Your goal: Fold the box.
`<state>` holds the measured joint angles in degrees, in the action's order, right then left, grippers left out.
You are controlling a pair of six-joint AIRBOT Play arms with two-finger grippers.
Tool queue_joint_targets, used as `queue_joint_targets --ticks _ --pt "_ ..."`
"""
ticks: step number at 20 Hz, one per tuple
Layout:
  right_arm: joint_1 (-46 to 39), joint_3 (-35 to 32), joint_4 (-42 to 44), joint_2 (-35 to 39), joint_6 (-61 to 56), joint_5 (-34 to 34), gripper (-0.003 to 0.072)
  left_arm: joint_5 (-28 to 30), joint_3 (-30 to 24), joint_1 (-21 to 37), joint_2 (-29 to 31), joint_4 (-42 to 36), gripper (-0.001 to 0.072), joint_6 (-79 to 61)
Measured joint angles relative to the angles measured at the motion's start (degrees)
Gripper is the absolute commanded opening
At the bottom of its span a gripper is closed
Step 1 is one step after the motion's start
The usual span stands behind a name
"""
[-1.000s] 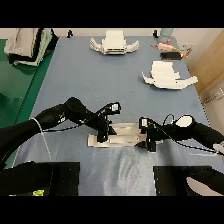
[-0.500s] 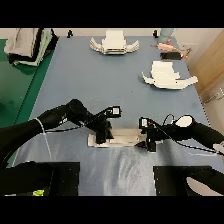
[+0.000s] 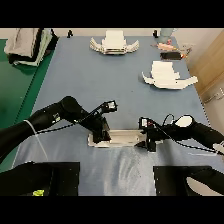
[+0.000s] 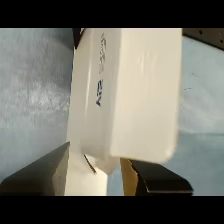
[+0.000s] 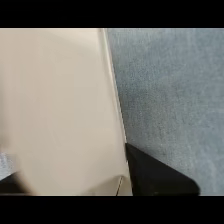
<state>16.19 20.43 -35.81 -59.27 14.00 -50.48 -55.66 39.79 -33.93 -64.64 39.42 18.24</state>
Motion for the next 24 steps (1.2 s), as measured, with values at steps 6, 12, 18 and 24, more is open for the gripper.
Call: queue_joint_targets --ticks 6,12,18,24 --pt "0.00 0.00 0.02 0.00 0.00 0.00 0.0493 -13.53 0.00 2.38 8.31 9.01 0.0014 23.82" --pt "0.00 0.00 0.02 0.00 0.00 0.00 0.0493 -9.42 0.00 -5.11 8.35 -3.04 0.0015 39.36" --pt "0.00 0.00 0.02 0.00 0.00 0.02 0.0493 5.97 0.02 -5.33 3.61 -13.11 0.0015 45.99" --pt "0.00 0.00 0.00 0.00 0.00 0.00 0.0493 11.10 0.00 -0.74 -4.28 -18.21 0.0015 50.12"
